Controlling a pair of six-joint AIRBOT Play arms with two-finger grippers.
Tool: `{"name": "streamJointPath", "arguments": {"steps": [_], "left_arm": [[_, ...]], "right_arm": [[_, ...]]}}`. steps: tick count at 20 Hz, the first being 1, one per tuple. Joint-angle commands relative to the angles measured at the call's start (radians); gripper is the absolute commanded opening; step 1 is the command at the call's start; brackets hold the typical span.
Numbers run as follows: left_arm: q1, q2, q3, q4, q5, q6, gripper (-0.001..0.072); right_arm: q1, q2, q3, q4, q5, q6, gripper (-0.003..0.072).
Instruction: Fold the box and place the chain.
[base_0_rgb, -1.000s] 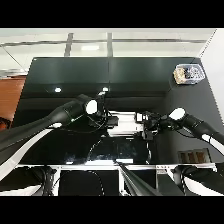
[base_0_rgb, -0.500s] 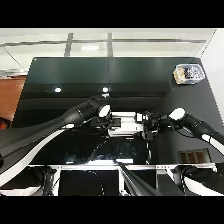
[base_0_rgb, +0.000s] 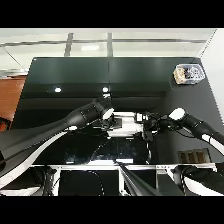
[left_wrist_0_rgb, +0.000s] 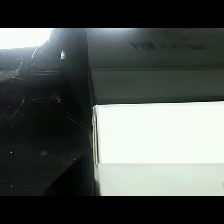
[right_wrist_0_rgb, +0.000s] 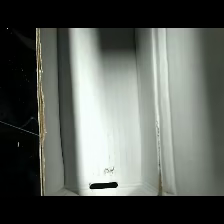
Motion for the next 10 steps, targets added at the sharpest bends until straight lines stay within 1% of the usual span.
{"name": "streamJointPath", "arguments": {"steps": [1,2,4,5,8,9,10], "left_arm": [[-0.001,-0.004,0.001,0.007,-0.016,-0.011,0.0021],[-0.001,-0.004,0.001,0.003,-0.016,-0.010,0.0048],[-0.001,-0.004,0.001,0.003,-0.016,-0.010,0.0429],[-0.001,-0.003,0.001,0.004,-0.016,-0.010,0.0465],[-0.001,-0.004,0.001,0.008,-0.007,-0.011,0.0461],[-0.001,-0.004,0.001,0.010,0.005,-0.011,0.0451],[-0.001,-0.004,0.001,0.011,0.016,-0.011,0.0400]], "right_arm": [[0.000,0.000,0.000,-0.001,-0.002,-0.002,0.0132],[0.000,0.000,0.000,0.000,-0.002,-0.002,0.0132],[0.000,0.000,0.000,-0.001,-0.002,-0.002,0.0132],[0.000,0.000,0.000,0.000,-0.002,-0.002,0.0132],[0.000,0.000,0.000,-0.001,-0.002,-0.002,0.0132],[0.000,0.000,0.000,-0.001,-0.002,-0.002,0.0132],[0.000,0.000,0.000,-0.001,-0.002,-0.002,0.0132]]}}
